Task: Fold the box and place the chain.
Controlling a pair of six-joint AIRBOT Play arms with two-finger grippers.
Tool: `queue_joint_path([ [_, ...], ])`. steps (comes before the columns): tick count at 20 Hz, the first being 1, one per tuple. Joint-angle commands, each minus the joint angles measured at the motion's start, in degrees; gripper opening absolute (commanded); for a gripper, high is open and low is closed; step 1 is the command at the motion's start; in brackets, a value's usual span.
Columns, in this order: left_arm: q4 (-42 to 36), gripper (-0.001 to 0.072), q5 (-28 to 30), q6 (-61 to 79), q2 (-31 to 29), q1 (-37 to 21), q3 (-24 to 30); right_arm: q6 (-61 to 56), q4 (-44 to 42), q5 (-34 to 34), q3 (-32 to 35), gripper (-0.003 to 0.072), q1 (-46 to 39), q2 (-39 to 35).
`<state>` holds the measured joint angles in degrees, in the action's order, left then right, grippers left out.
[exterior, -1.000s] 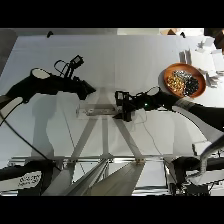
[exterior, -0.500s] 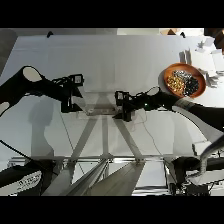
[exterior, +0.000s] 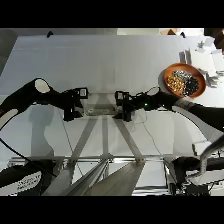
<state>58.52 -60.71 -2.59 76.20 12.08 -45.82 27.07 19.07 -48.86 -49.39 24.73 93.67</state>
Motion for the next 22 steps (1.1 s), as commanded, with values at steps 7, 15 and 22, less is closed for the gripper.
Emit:
queue_joint_path([
  [7, -3.72, 0.0205, 4.81, 0.63, 0.04, 1.84, 0.9, -0.02, -0.02, 0.0, -0.02, 0.0549, 0.02, 0.02],
  [15, -8.61, 0.0131, 2.6, 10.29, 0.09, 1.84, 1.01, -0.02, -0.02, 0.0, -0.02, 0.0549, 0.02, 0.02],
  [22, -12.37, 0.0161, 2.64, 10.29, 0.28, 1.84, 1.01, -0.02, -0.02, 0.0, -0.02, 0.0549, 0.02, 0.02],
])
